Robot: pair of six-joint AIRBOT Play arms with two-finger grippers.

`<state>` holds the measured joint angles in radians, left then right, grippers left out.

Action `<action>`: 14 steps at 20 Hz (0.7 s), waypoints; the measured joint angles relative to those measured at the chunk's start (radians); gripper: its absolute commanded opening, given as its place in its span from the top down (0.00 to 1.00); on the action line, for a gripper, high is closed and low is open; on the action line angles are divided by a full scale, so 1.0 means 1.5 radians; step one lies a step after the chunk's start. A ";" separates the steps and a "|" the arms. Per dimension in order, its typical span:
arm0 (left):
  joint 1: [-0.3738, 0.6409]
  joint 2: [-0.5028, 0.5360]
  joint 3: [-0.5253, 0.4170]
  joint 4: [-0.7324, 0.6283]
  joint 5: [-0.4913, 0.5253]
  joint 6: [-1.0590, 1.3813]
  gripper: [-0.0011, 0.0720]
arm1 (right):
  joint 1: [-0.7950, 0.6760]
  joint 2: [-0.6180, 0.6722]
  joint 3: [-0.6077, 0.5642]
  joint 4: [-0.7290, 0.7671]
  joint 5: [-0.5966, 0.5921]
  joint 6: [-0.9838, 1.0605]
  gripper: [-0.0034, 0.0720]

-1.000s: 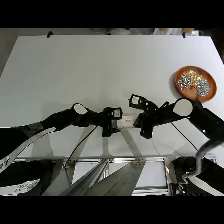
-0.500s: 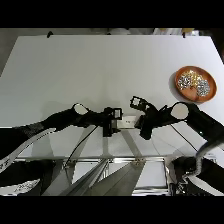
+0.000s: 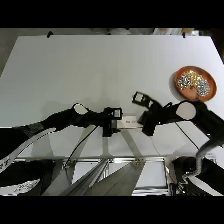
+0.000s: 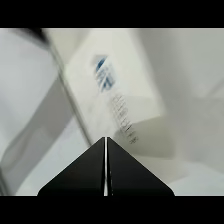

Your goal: Fold the box and place the chain.

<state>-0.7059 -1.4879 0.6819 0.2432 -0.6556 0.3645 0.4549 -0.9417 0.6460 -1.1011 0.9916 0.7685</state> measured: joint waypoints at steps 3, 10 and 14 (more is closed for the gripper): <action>0.000 0.000 0.000 0.000 0.000 0.000 0.48 | -0.011 0.027 0.030 -0.124 0.026 0.128 0.94; 0.000 0.000 0.000 0.000 0.000 0.001 0.48 | -0.253 0.021 0.031 -0.258 0.153 0.333 0.93; 0.000 0.000 0.000 0.000 0.000 0.001 0.48 | -0.409 0.018 0.008 -0.299 0.197 0.390 0.93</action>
